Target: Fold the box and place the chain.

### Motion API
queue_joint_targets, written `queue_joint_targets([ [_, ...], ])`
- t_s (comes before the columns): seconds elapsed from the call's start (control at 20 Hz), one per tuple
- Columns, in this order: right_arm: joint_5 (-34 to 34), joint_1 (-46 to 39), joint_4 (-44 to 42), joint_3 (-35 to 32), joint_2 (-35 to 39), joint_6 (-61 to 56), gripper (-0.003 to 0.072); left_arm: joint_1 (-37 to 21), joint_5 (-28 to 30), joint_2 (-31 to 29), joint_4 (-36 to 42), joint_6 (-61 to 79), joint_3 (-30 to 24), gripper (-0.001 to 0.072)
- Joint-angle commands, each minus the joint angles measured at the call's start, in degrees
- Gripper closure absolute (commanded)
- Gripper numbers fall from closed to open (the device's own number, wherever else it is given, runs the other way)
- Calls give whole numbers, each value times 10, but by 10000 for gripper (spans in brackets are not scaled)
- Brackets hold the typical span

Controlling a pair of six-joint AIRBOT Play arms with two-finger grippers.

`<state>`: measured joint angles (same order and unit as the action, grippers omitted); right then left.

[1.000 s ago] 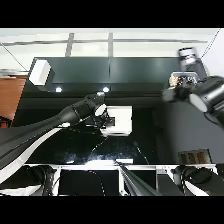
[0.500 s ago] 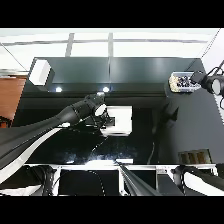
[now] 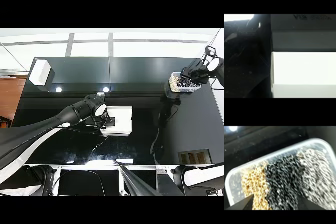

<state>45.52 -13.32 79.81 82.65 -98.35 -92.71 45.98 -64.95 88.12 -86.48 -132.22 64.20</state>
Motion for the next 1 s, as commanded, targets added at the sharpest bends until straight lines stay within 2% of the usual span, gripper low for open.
queue_joint_targets([
  [0.0,5,-2,10,22,-40,25,107,0,1,0,0,0,0,684],
  [0.2,5,-2,17,22,-58,26,114,0,-1,0,0,0,0,683],
  [0.25,5,-1,17,22,-60,26,226,0,-1,0,0,0,0,684],
  [0.35,9,-1,17,25,-58,26,556,0,-2,0,2,0,0,684],
  [0.4,19,-1,17,32,-55,26,629,0,-3,0,2,0,0,683],
  [0.55,59,-2,34,67,-39,28,631,0,-3,0,2,0,0,684],
  [0.6,74,-2,39,77,-29,31,669,0,-2,0,2,0,0,684],
  [0.65,84,-2,41,85,-16,38,670,0,-2,0,2,0,0,684],
  [0.95,81,-2,43,88,92,62,671,0,-2,0,2,0,0,683],
])
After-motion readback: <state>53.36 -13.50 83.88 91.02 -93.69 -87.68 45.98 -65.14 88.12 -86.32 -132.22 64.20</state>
